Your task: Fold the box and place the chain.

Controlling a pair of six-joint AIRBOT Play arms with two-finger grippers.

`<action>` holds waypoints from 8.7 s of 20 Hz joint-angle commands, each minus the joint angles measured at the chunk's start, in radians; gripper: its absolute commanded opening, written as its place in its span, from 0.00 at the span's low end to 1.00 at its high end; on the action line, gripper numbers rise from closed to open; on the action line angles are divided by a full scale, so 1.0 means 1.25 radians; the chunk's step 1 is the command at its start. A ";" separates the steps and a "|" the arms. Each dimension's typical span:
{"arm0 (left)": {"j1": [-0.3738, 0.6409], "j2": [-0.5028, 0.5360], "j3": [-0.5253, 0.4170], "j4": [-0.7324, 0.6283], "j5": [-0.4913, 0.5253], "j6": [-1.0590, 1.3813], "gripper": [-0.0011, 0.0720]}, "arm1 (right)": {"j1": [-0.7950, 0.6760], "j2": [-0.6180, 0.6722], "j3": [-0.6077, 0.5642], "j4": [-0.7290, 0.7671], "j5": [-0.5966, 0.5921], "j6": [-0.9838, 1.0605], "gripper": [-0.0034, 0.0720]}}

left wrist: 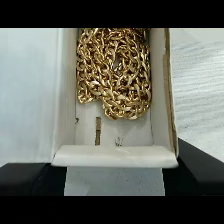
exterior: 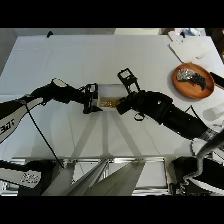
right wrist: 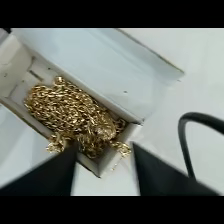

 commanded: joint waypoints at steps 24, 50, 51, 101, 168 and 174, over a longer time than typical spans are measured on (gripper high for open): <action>0.000 0.000 0.000 0.000 0.000 0.000 0.31 | 0.008 -0.103 -0.100 0.095 -0.080 -0.194 0.64; 0.000 0.000 0.000 0.000 0.000 0.000 0.31 | -0.017 0.016 -0.043 0.087 0.059 -0.233 0.06; 0.000 0.000 0.000 0.000 0.001 0.000 0.31 | -0.017 0.015 -0.033 0.085 0.030 -0.233 0.06; 0.000 0.000 0.000 0.000 0.000 0.000 0.31 | 0.034 -0.072 -0.015 0.126 -0.077 -0.720 0.52; 0.000 0.000 0.000 0.000 0.001 0.000 0.31 | -0.145 -0.262 0.354 0.575 0.255 -1.102 0.66; 0.000 0.000 0.000 0.000 0.000 0.000 0.31 | -0.125 -0.252 0.280 0.523 0.168 -1.083 0.62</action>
